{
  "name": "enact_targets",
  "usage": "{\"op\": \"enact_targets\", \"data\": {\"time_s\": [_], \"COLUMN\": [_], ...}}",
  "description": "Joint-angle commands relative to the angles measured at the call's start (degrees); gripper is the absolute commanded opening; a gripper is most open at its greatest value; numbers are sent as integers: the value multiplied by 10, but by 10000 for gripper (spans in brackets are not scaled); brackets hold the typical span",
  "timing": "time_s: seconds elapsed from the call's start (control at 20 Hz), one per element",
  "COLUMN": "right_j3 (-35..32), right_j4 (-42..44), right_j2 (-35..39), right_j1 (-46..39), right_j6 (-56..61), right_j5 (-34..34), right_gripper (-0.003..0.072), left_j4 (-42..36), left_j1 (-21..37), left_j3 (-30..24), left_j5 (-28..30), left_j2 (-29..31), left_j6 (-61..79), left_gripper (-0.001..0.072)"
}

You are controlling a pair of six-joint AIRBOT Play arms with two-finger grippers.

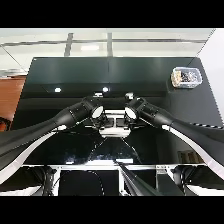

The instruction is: Fold the box and place the chain.

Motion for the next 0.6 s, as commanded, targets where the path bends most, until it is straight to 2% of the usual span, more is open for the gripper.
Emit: {"op": "enact_targets", "data": {"time_s": [0.0, 0.2, 0.25, 0.3, 0.4, 0.55], "right_j3": [0, 0, 0, 1, 2, 2], "right_j4": [3, 3, 7, 7, 5, 2], "right_j2": [-1, 1, 7, 15, 51, 146], "right_j1": [0, 0, -2, -4, -6, -16], "right_j6": [0, -3, -3, -4, -20, -64], "right_j5": [-1, -1, 0, 4, 4, 24], "right_gripper": [18, 18, 83, 242, 257, 257], "left_j4": [0, 0, 0, 0, 0, 1], "left_j1": [0, 0, 0, 0, 0, 0], "left_j3": [0, 0, 0, 0, 0, 0], "left_j5": [-1, -1, -1, -1, -1, -1], "left_j2": [0, 0, 0, 0, 0, 0], "left_j6": [0, 0, 0, 0, 0, 0], "left_gripper": [30, 31, 31, 31, 31, 30]}}
